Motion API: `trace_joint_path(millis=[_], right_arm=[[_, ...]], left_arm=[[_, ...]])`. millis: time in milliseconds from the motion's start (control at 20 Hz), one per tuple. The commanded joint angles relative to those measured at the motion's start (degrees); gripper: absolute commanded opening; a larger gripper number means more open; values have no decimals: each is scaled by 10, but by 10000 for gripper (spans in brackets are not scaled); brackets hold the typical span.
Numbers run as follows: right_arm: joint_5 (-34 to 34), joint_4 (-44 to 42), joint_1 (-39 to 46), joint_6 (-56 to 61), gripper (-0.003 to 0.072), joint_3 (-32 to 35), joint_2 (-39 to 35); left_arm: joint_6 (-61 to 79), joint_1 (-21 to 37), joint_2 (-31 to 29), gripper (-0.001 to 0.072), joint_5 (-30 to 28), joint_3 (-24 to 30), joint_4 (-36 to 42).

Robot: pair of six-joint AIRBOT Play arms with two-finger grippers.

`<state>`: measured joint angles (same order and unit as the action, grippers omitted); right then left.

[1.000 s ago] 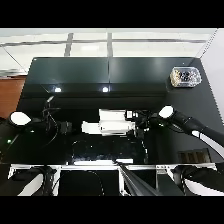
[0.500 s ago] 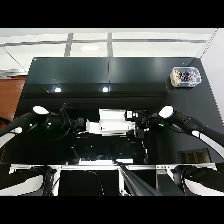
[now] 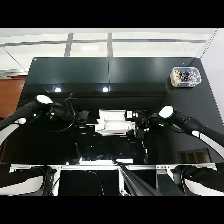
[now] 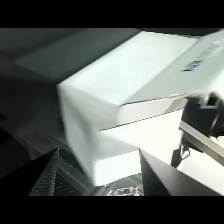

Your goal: Fold the box and place the chain.

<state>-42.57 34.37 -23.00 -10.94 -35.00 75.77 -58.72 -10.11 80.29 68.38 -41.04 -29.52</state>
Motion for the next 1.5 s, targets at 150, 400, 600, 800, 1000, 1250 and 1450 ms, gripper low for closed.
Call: trace_joint_path(millis=[150, 400, 600, 800, 1000, 1250, 1450], right_arm=[[0, 0, 0, 0, 349, 0, 0], [0, 0, 0, 0, 349, 0, 0], [0, 0, 0, 0, 349, 0, 0], [0, 0, 0, 0, 349, 0, 0], [0, 0, 0, 0, 349, 0, 0], [0, 0, 0, 0, 349, 0, 0], [0, 0, 0, 0, 349, 0, 0]], left_arm=[[-134, -82, 1, 481, -13, -65, -101], [-263, -147, 1, 401, -39, -122, -209], [-316, -179, 1, 353, -52, -135, -243], [-379, -208, 1, 330, -66, -135, -293], [-467, -235, 2, 330, -96, -135, -346], [-605, -303, 14, 330, -108, -155, -479], [-654, -328, 45, 330, -70, -190, -512]])
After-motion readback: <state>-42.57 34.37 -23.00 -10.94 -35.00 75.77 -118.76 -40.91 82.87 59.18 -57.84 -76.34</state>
